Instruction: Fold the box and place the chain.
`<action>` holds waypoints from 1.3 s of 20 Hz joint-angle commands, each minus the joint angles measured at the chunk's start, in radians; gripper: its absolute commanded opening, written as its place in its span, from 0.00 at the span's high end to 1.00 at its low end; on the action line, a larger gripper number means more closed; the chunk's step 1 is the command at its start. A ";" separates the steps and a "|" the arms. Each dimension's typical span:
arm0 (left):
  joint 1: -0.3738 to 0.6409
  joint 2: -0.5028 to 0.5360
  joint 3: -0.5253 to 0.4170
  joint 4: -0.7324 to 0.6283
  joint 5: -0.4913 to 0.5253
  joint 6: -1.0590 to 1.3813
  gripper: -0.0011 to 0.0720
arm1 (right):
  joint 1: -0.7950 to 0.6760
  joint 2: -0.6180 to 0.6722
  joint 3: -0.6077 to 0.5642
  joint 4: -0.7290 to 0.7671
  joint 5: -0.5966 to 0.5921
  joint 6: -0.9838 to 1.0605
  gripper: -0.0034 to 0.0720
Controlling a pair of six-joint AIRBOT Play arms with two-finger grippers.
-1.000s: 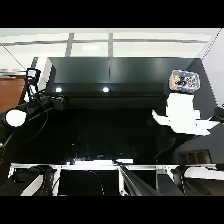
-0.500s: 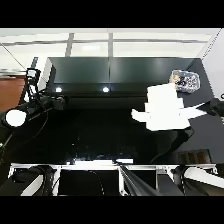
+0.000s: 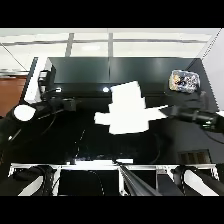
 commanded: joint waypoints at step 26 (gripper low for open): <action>-0.031 -0.794 0.481 -0.301 -0.895 0.576 0.95 | 0.346 0.023 0.006 -0.128 -0.243 -0.019 0.02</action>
